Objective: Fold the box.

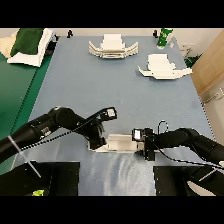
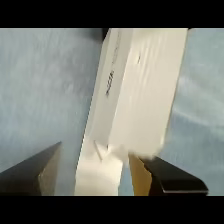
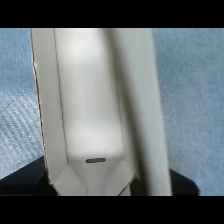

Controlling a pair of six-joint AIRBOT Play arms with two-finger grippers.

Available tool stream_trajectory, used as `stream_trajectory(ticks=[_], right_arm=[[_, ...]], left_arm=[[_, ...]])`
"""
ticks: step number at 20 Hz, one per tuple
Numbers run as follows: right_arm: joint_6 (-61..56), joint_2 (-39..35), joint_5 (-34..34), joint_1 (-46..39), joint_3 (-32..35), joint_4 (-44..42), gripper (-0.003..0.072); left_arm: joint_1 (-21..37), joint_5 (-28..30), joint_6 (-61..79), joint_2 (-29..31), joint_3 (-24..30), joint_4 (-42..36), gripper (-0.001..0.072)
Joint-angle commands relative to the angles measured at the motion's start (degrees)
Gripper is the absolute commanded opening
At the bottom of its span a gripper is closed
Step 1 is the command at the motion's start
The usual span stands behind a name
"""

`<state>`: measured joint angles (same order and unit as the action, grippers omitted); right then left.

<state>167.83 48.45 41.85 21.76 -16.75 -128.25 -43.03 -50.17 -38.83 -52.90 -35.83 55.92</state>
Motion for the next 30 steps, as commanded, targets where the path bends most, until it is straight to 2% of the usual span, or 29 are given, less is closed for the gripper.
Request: stream_trajectory(ticks=[1,2,3,5,7,9,11,13,16,18,24,27,30], right_arm=[[0.0,0.0,0.2,0.0,0.0,0.0,0.0533],[0.0,0.0,0.2,0.0,0.0,0.0,0.0532],[0.0,0.0,0.2,0.0,0.0,0.0,0.0532],[0.0,0.0,0.2,0.0,0.0,0.0,0.0533],[0.0,0.0,0.2,0.0,0.0,0.0,0.0533],[0.0,0.0,0.2,0.0,0.0,0.0,0.0533],[0.0,0.0,0.2,0.0,0.0,0.0,0.0533],[0.0,0.0,0.2,0.0,0.0,0.0,0.0533],[0.0,0.0,0.2,0.0,0.0,0.0,0.0533],[0.0,0.0,0.2,0.0,0.0,0.0,0.0533],[0.0,0.0,0.2,0.0,0.0,0.0,0.0533],[0.0,0.0,0.2,0.0,0.0,0.0,0.0533],[0.0,0.0,0.2,0.0,0.0,0.0,0.0533]], left_arm=[[3.6,-14.2,-25.7,7.9,-0.5,12.6,0.0247],[4.2,-17.5,-28.0,9.6,-0.4,11.7,0.0018],[4.0,-19.9,-30.0,10.6,-0.3,8.9,0.0014],[2.5,-18.1,-32.4,9.7,0.2,-3.2,0.0014],[-0.4,-9.8,-32.4,6.2,0.4,-14.1,0.0014],[-2.1,0.0,-32.3,1.3,0.4,-20.2,0.0014],[-2.0,6.9,-32.3,-3.9,0.4,-26.0,0.0014],[-1.9,11.3,-31.6,-7.8,0.4,-30.8,0.0014],[-1.5,16.6,-33.2,-10.8,0.2,-32.2,0.0013],[0.0,17.4,-34.9,-11.8,0.2,-32.2,0.0013],[6.2,14.3,-40.6,-13.1,0.3,-28.4,0.0013],[6.4,10.9,-42.2,-15.5,0.3,-25.4,0.0013],[5.7,10.5,-42.1,-18.0,0.3,-25.7,0.0013]])
